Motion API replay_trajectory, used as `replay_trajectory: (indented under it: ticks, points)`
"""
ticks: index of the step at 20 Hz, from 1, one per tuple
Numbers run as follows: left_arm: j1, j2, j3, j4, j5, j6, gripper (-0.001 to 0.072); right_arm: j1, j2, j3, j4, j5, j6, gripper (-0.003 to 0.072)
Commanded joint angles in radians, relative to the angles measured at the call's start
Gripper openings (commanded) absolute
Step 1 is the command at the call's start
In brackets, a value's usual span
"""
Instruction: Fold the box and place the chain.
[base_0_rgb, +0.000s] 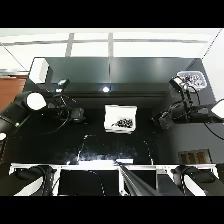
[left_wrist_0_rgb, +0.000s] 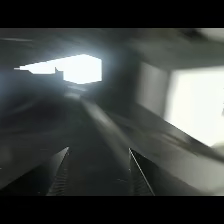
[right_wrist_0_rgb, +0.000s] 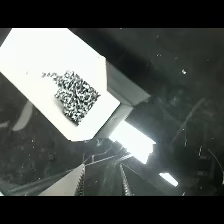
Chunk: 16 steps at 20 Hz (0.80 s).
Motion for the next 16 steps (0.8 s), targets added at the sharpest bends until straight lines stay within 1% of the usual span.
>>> replay_trajectory:
  ticks: [1, 2, 4, 5, 7, 9, 10, 11, 14, 16]
  points:
    - [0.149, -0.108, -0.140, -0.760, -0.120, 1.006, 0.0622, 0.000, 0.000, 0.001, 0.000, -0.036, 0.000, 0.0274]
    - [0.135, -0.139, -0.137, -0.764, -0.125, 1.078, 0.0718, 0.000, 0.000, 0.001, 0.000, -0.036, 0.000, 0.0274]
    - [0.097, -0.192, -0.122, -0.705, -0.125, 1.288, 0.0718, 0.000, 0.000, 0.001, 0.000, -0.037, 0.000, 0.0274]
    - [0.072, -0.210, -0.102, -0.660, -0.111, 1.344, 0.0718, 0.000, 0.000, 0.001, 0.000, -0.038, 0.000, 0.0274]
    - [0.004, -0.228, -0.051, -0.532, -0.037, 1.431, 0.0718, 0.000, 0.000, 0.001, 0.000, -0.039, 0.000, 0.0274]
    - [-0.072, -0.233, 0.002, -0.384, 0.042, 1.592, 0.0718, 0.000, 0.000, 0.001, -0.001, -0.043, 0.000, 0.0274]
    - [-0.096, -0.243, 0.023, -0.346, 0.086, 1.641, 0.0717, 0.000, 0.000, 0.001, -0.002, -0.046, 0.000, 0.0274]
    - [-0.107, -0.263, 0.042, -0.340, 0.113, 1.652, 0.0717, 0.000, 0.000, 0.001, -0.002, -0.047, 0.000, 0.0275]
    - [-0.105, -0.332, 0.084, -0.331, 0.100, 1.671, 0.0716, 0.000, 0.000, 0.001, -0.003, -0.047, 0.000, 0.0274]
    - [-0.105, -0.365, 0.093, -0.331, 0.099, 1.696, 0.0716, 0.000, 0.000, 0.001, -0.003, -0.047, 0.000, 0.0274]
